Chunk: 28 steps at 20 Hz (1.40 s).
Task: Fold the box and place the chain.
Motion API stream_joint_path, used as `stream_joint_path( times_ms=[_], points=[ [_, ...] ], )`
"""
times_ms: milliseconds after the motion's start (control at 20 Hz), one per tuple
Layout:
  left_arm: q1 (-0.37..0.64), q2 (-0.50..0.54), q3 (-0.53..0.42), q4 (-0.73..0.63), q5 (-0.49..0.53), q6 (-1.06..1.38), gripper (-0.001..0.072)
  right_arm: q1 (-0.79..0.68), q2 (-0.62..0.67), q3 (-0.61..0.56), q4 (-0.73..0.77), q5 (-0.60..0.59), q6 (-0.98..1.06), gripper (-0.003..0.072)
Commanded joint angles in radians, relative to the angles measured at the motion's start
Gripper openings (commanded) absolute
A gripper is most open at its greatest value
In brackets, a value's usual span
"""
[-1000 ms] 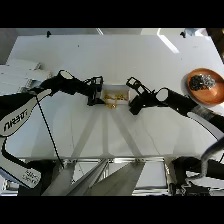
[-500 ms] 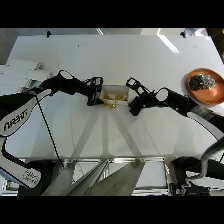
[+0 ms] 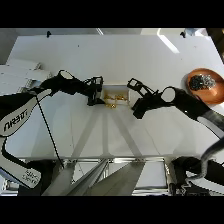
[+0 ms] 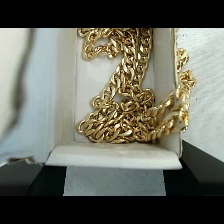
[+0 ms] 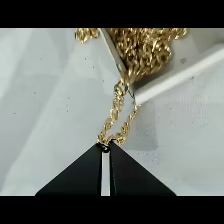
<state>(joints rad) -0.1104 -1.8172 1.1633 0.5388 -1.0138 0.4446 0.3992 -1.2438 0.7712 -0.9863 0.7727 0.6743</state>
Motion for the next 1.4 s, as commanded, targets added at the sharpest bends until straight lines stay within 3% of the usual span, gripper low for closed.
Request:
stream_joint_path(
  times_ms=[0, 200, 600, 750, 1100, 1350],
  points=[
    [0.001, 0.001, 0.000, 0.000, 0.000, 0.000, 0.0296, 0.000, 0.086, 0.024, 0.071, -0.002, 0.007, 0.0013],
    [0.001, 0.001, 0.000, 0.000, 0.001, 0.000, 0.0296, 0.000, 0.098, 0.104, 0.167, -0.027, -0.006, 0.0013],
    [0.001, 0.001, 0.000, 0.000, 0.001, 0.000, 0.0296, 0.000, 0.098, 0.180, 0.206, -0.286, -0.035, 0.0013],
    [0.001, 0.001, 0.000, 0.000, 0.000, 0.000, 0.0296, 0.001, 0.092, 0.182, 0.199, -0.257, -0.093, 0.0013],
    [0.001, 0.001, 0.000, 0.000, 0.001, 0.000, 0.0296, 0.001, -0.042, 0.181, 0.088, -0.056, -0.152, 0.0014],
    [0.001, 0.001, 0.000, 0.000, 0.001, 0.000, 0.0296, 0.001, -0.103, 0.181, 0.086, -0.072, -0.148, 0.0015]
  ],
)
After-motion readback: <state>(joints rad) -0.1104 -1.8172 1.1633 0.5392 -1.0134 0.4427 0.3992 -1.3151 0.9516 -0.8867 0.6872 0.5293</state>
